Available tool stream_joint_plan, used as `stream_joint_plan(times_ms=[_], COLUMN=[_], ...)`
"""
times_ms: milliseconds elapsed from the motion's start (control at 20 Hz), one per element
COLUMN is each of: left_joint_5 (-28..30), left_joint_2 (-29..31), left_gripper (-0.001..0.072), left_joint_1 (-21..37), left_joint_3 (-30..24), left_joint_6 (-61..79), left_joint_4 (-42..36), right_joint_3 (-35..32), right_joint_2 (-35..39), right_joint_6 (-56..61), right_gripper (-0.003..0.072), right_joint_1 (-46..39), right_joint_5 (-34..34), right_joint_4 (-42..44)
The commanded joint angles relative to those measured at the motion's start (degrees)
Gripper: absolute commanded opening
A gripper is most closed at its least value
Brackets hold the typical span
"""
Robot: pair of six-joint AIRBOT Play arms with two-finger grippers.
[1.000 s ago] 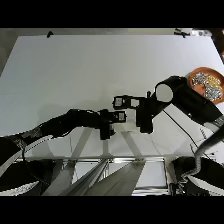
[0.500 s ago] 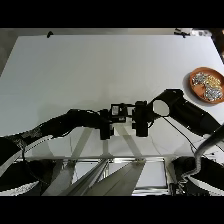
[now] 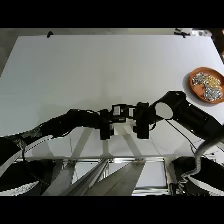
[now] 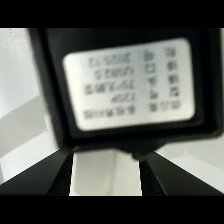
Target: Fold the box and place the chain.
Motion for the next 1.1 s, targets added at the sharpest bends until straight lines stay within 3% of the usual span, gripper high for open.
stream_joint_plan(times_ms=[0,250,550,650,850,950,1050], left_joint_5=[0.02,0.00,0.02,0.02,0.02,0.02,0.00], left_joint_2=[-0.04,-0.04,-0.04,-0.04,-0.04,-0.04,-0.04], left_gripper=[0.0255,0.0255,0.0255,0.0255,0.0255,0.0255,0.0255], left_joint_1=[0.04,0.02,0.04,0.02,0.02,0.04,0.04], left_joint_3=[-0.02,-0.02,-0.02,-0.02,-0.02,-0.02,-0.02], left_joint_6=[0.02,0.02,0.02,0.02,0.02,0.02,0.02], left_joint_4=[0.02,0.02,0.02,0.02,0.02,0.02,0.00], right_joint_3=[-1.84,-5.62,-6.08,-6.08,-6.01,-5.90,-5.90], right_joint_2=[3.26,3.78,2.21,1.46,1.14,1.14,1.40], right_joint_6=[-0.70,-0.90,-0.90,-0.87,0.63,0.61,0.57], right_gripper=[0.0436,0.0435,0.0431,0.0389,0.0376,0.0303,0.0293], right_joint_1=[0.07,0.04,-0.07,-1.18,-4.48,-5.60,-5.73], right_joint_5=[-0.59,-6.54,-7.06,-6.88,-6.14,-5.01,-4.85], right_joint_4=[-1.11,-1.90,-1.92,-1.44,-1.14,-0.79,0.17])
